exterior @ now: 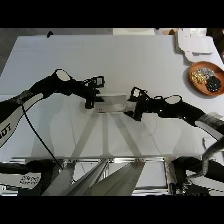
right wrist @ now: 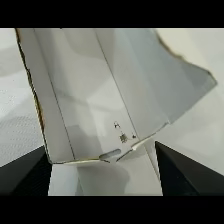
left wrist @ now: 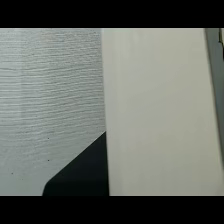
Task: Fold the box and place the chain.
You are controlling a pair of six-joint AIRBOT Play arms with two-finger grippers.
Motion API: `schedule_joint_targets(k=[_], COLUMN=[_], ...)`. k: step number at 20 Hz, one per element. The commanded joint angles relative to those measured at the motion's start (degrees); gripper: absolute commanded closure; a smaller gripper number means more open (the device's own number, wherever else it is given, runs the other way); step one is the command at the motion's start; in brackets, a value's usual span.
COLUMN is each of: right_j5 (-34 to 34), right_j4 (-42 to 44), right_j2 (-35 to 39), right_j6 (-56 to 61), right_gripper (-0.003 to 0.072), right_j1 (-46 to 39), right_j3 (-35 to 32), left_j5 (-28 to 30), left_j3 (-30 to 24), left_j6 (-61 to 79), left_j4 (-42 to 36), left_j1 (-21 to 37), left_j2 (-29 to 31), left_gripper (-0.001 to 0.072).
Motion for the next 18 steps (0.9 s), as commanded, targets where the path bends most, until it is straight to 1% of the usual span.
schedule_joint_targets(k=[1, 4, 8, 10, 14, 18], right_j5=[2.82, 3.56, 7.08, 6.12, 5.16, 5.2], right_j4=[-0.04, -0.04, 0.02, -0.33, -8.52, -9.01], right_j2=[-3.15, -4.48, -5.51, -5.51, -5.49, -4.79], right_j6=[-2.23, -4.37, -6.38, -4.76, 1.92, 3.93], right_gripper=[-0.0002, -0.0002, -0.0002, -0.0002, -0.0002, -0.0002], right_j1=[-0.22, -0.22, -0.22, -0.28, -0.26, -0.28], right_j3=[2.03, 3.34, 5.25, 5.6, 5.64, 5.66], left_j5=[-0.02, -0.02, -0.02, -0.02, -0.02, -0.02], left_j3=[-0.02, -0.02, -0.02, -0.02, -0.02, -0.02], left_j6=[0.04, 0.04, 0.04, 0.04, 0.02, 0.04], left_j4=[0.02, 0.02, 0.0, 0.02, 0.0, 0.0], left_j1=[-0.04, -0.04, -0.04, -0.04, -0.04, -0.04], left_j2=[-0.04, -0.04, -0.04, -0.04, -0.04, -0.04], left_gripper=[0.0698, 0.0698, 0.0698, 0.0698, 0.0698, 0.0698])
